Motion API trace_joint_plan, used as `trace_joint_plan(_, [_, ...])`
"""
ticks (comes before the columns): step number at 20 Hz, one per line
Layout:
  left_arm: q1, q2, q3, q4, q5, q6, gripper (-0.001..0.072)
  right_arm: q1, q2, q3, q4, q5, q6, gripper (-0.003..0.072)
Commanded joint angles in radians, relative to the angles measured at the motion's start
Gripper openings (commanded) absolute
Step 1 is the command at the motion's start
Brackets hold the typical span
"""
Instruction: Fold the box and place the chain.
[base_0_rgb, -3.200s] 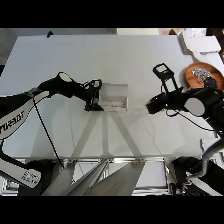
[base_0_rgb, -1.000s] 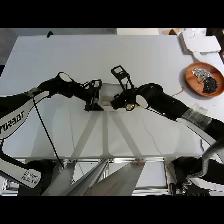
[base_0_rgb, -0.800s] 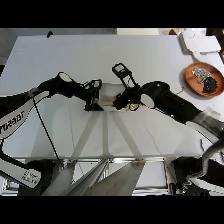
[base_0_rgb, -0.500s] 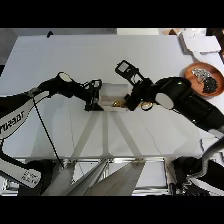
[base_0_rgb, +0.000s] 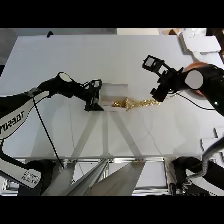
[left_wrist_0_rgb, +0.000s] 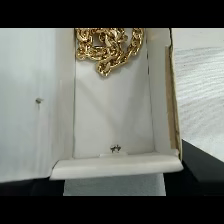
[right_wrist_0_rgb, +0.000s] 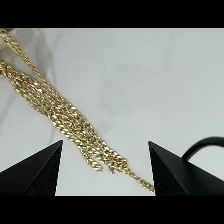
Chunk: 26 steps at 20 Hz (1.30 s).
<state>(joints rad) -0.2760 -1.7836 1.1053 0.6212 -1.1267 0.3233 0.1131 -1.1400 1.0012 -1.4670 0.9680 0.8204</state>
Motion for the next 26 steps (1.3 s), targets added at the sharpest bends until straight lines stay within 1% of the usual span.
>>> trace_joint_plan(1, [0.0,0.0,0.0,0.0,0.0,0.0,0.0274,-0.046,-0.081,0.0,0.081,0.0,-0.063,0.0601])
trace_joint_plan(2, [0.0,0.0,0.0,0.0,0.0,0.0,0.0274,-0.046,-0.115,0.0,0.097,0.003,-0.068,0.0603])
trace_joint_plan(3, [0.0,0.0,0.0,0.0,0.0,0.0,0.0274,-0.046,-0.145,0.0,0.107,0.009,-0.076,0.0626])
trace_joint_plan(6, [0.0,0.0,0.0,0.0,0.0,0.0,0.0274,-0.046,-0.228,0.0,0.122,0.044,-0.137,0.0633])
trace_joint_plan(10, [0.0,0.0,0.0,0.0,0.0,0.0,0.0274,-0.046,-0.314,0.0,0.171,0.061,-0.287,0.0649])
trace_joint_plan(16, [0.0,0.0,0.0,0.0,0.0,0.0,0.0274,-0.046,-0.401,0.0,0.184,0.014,-0.297,0.0647])
trace_joint_plan(18, [0.0,0.0,0.0,0.0,0.0,0.0,0.0274,-0.046,-0.425,0.0,0.185,0.007,-0.294,0.0624])
trace_joint_plan(19, [0.0,0.0,0.0,0.0,0.0,0.0,0.0274,-0.046,-0.432,0.0,0.184,0.008,-0.294,0.052])
trace_joint_plan(20, [0.0,0.0,0.0,0.0,0.0,0.0,0.0274,-0.046,-0.435,0.0,0.184,0.008,-0.294,0.036])
trace_joint_plan(21, [0.0,0.0,0.0,0.0,0.0,0.0,0.0274,-0.046,-0.435,0.0,0.184,0.01,-0.294,0.0175])
trace_joint_plan(22, [0.0,0.0,0.0,0.0,0.0,0.0,0.0274,-0.046,-0.434,0.0,0.184,0.015,-0.293,0.0057])
trace_joint_plan(23, [0.0,0.0,0.0,0.0,0.0,0.0,0.0274,-0.046,-0.431,0.0,0.184,0.02,-0.285,0.0018])
trace_joint_plan(26, [0.0,0.0,0.0,0.0,0.0,0.0,0.0274,-0.045,-0.409,0.0,0.181,0.019,-0.236,0.0016])
